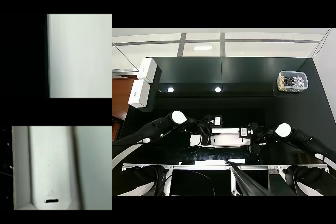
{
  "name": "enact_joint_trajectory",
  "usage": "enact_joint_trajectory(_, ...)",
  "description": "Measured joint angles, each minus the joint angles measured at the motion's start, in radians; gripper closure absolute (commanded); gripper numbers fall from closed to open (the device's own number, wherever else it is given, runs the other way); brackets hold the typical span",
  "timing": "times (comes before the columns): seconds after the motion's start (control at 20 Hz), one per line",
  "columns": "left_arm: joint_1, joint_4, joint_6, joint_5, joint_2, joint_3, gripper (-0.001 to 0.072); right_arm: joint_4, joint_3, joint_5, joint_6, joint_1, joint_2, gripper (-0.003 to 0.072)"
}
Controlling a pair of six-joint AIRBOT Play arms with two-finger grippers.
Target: Fold the box and place the chain.
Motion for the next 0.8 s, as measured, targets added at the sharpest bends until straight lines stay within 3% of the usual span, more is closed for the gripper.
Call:
enact_joint_trajectory(0.1, 0.0, 0.0, 0.0, 0.0, 0.0, 0.0, 0.0679, -0.001, 0.0, -0.004, 0.0, 0.0, 0.0, 0.026)
enact_joint_trajectory(0.3, 0.0, 0.0, 0.001, -0.002, 0.0, 0.0, 0.0674, -0.002, 0.0, -0.003, 0.002, 0.0, 0.0, 0.026)
enact_joint_trajectory(0.4, 0.0, 0.008, -0.003, 0.0, 0.0, 0.0, 0.0412, -0.002, 0.0, -0.003, 0.003, 0.0, 0.0, 0.026)
enact_joint_trajectory(0.45, 0.0, 0.007, -0.016, -0.004, 0.0, 0.002, 0.0341, -0.002, 0.0, -0.003, 0.003, 0.0, 0.0, 0.026)
enact_joint_trajectory(0.55, 0.001, 0.026, -0.051, -0.005, 0.007, 0.017, 0.0324, -0.002, 0.0, -0.003, 0.002, 0.0, 0.0, 0.026)
enact_joint_trajectory(0.65, 0.006, 0.059, -0.098, -0.009, 0.032, 0.041, 0.0184, -0.002, 0.0, -0.003, 0.003, 0.0, 0.0, 0.026)
enact_joint_trajectory(0.75, 0.017, 0.118, -0.161, -0.043, 0.077, 0.066, 0.0166, -0.002, 0.0, -0.003, 0.007, 0.0, 0.0, 0.026)
enact_joint_trajectory(0.8, 0.026, 0.161, -0.206, -0.072, 0.105, 0.075, 0.0193, -0.002, 0.0, -0.002, 0.01, 0.0, 0.0, 0.026)
